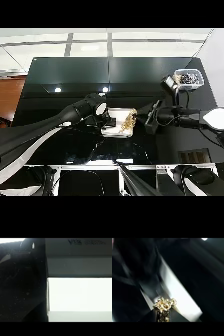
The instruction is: Fold the box and place the chain.
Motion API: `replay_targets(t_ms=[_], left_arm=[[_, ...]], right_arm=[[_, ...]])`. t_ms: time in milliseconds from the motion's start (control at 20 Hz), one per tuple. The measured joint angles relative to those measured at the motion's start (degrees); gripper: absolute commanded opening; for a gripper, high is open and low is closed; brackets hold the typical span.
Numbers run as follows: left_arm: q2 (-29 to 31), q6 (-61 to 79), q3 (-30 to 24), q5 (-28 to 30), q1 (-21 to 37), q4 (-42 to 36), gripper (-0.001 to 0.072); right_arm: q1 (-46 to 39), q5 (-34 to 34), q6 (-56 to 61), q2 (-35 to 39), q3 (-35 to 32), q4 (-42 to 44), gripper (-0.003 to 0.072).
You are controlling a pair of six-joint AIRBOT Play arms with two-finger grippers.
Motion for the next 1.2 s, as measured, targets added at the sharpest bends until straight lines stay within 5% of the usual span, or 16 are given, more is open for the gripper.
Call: replay_targets(t_ms=[400,550,1000,1100,1200], left_arm=[[0.0,0.0,0.0,0.0,0.0,0.0,0.003],[0.0,0.0,0.0,0.0,0.0,0.0,0.003],[0.0,-1.7,0.5,0.3,0.0,0.9,0.0035],[0.1,-2.6,1.5,-0.2,0.0,1.1,0.0245],[0.4,-3.0,2.7,-0.8,0.0,1.1,0.0614]], right_arm=[[2.5,-3.5,0.9,-1.1,1.3,9.8,0.0027],[3.4,-3.2,3.5,-3.9,0.8,5.2,0.0373],[-5.8,-3.3,7.5,-6.7,1.3,-7.9,0.0377],[-8.1,-2.4,7.7,-6.7,1.4,-8.5,0.0377],[-9.6,-1.9,7.7,-6.8,1.4,-9.1,0.0377]])
